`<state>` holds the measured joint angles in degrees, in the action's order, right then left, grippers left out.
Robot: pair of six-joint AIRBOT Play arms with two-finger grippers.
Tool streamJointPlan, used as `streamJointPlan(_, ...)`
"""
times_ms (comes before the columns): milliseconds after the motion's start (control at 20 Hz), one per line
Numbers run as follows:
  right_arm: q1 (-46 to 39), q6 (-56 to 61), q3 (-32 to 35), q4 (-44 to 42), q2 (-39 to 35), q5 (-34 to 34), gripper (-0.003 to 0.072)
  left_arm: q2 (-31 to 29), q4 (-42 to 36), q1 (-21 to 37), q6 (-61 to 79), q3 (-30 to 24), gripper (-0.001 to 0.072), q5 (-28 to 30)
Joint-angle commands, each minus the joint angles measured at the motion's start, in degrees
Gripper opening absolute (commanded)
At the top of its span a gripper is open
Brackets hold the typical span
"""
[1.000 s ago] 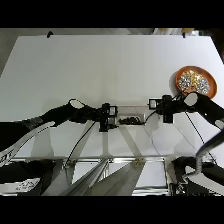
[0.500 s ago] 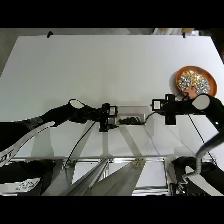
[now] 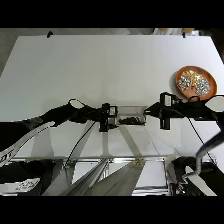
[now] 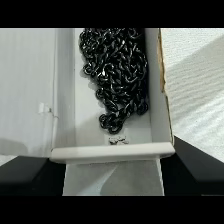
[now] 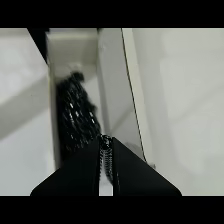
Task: Fold the box and place the chain.
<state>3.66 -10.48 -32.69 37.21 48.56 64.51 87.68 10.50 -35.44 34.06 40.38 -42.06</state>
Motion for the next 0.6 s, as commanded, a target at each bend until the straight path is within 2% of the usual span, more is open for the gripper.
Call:
streamJointPlan(0,0.81,0.13,0.02,-5.84,-0.39,3.54,0.002,0.0,0.02,0.0,0.0,0.02,0.0068,0.0)
streamJointPlan(150,6.91,0.11,0.02,-6.21,-0.04,1.92,0.002,0.0,0.02,0.0,0.0,0.02,0.0068,0.02)
streamJointPlan(400,18.47,4.09,0.07,-6.05,2.54,-16.41,0.002,0.0,0.02,0.0,0.0,0.02,0.0068,0.02)
streamJointPlan(550,20.33,6.19,0.07,-4.28,5.07,-20.24,0.0022,0.0,0.02,0.0,0.0,0.02,0.0068,0.02)
